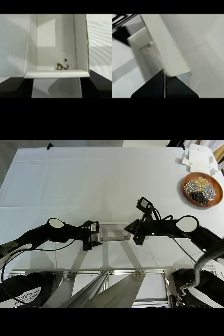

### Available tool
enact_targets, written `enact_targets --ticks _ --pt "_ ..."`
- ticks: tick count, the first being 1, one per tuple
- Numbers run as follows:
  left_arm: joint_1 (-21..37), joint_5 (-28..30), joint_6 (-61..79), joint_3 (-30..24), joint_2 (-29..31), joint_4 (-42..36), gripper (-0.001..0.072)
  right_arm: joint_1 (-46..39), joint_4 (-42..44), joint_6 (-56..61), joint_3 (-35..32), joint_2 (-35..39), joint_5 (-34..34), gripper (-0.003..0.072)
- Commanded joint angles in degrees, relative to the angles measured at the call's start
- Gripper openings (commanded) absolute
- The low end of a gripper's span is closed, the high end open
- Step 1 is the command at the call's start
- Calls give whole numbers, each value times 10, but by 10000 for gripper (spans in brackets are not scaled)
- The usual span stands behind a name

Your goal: Fold the box and place the chain.

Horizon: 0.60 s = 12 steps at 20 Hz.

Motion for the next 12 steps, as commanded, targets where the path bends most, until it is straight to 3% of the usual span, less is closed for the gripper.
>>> enact_targets --ticks 1,4,12 --pt "0 1 0 0 0 0 255 0 60 -25 0 -73 -140 14" --pt "0 1 0 0 0 0 255 0 63 19 0 -93 -207 14" --pt "0 1 0 0 0 0 255 0 -7 25 0 -106 -155 14"
